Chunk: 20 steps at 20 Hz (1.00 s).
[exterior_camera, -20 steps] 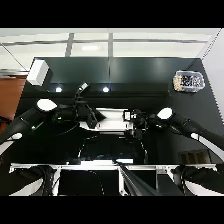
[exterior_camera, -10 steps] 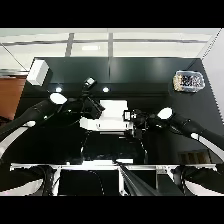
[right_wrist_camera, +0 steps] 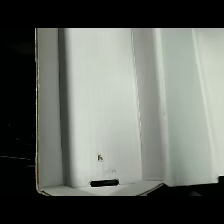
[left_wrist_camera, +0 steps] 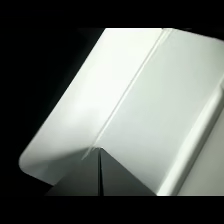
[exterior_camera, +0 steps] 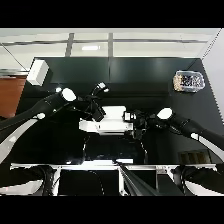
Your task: Fold the box and place the chain.
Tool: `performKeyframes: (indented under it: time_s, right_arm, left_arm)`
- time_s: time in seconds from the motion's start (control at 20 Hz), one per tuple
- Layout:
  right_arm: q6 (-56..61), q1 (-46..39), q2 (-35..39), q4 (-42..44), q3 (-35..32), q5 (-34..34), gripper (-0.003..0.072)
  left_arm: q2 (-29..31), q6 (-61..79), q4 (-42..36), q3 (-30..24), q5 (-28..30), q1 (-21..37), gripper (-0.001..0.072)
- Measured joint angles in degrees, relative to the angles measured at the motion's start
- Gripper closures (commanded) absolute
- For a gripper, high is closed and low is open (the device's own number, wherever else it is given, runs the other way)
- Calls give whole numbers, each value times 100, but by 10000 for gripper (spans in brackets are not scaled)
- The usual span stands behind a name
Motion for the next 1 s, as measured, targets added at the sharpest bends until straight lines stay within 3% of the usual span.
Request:
performKeyframes:
  time_s: [0.3, 0.5, 0.8, 1.0]
  right_arm:
    - [11, 0, 0, 4, 0, -13, 209]
    - [9, 0, 0, 2, 0, 0, 208]
    - [13, 0, 0, 4, 0, -35, 208]
    - [13, 0, 0, 4, 0, -22, 208]
  left_arm:
    - [-50, -153, 184, 160, -197, 28, 681]
    - [-74, -223, 750, 199, -422, 83, 682]
    - [922, -549, 1172, 160, -898, 590, 681]
    - [1556, -160, 380, -527, -1123, 1202, 677]
